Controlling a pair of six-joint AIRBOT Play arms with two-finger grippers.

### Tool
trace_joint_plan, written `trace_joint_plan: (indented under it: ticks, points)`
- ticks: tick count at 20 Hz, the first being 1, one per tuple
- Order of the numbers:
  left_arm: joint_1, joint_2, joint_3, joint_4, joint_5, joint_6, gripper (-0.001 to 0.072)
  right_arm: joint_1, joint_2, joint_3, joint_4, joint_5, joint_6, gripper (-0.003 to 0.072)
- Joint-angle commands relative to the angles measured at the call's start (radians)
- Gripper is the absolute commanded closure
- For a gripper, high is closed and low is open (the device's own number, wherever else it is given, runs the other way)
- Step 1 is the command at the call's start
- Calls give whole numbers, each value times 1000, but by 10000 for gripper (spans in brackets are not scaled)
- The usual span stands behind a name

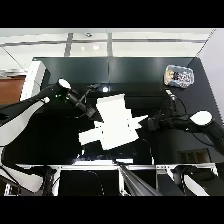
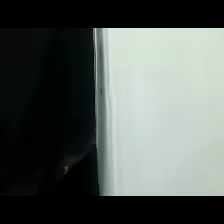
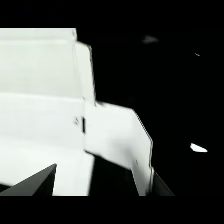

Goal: Fold the box and place the chain.

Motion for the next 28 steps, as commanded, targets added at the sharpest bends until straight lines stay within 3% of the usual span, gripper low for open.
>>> trace_joint_plan:
  ticks: [1, 5, 7, 11, 17, 20, 28]
  points:
    - [-18, 95, -54, 18, 50, -4, 687, -81, 1, 91, -224, 200, 0, 29]
    - [-82, 315, -302, -86, 299, 259, 685, -120, 0, 114, -247, 143, 0, 28]
    - [-114, 343, -351, -80, 385, 388, 684, -118, 0, 113, -216, 89, 0, 29]
    - [-150, 336, -342, -45, 463, 671, 684, -118, 0, 113, -228, 46, -129, 28]
    - [-208, 336, -327, 38, 675, 723, 684, -118, -2, 113, -220, 66, -450, 28]
    - [-233, 336, -319, 141, 697, 722, 684, -118, -13, 111, -217, 79, -524, 29]
    - [-241, 326, -319, 149, 738, 717, 684, 19, -23, 44, -126, 111, -617, 28]
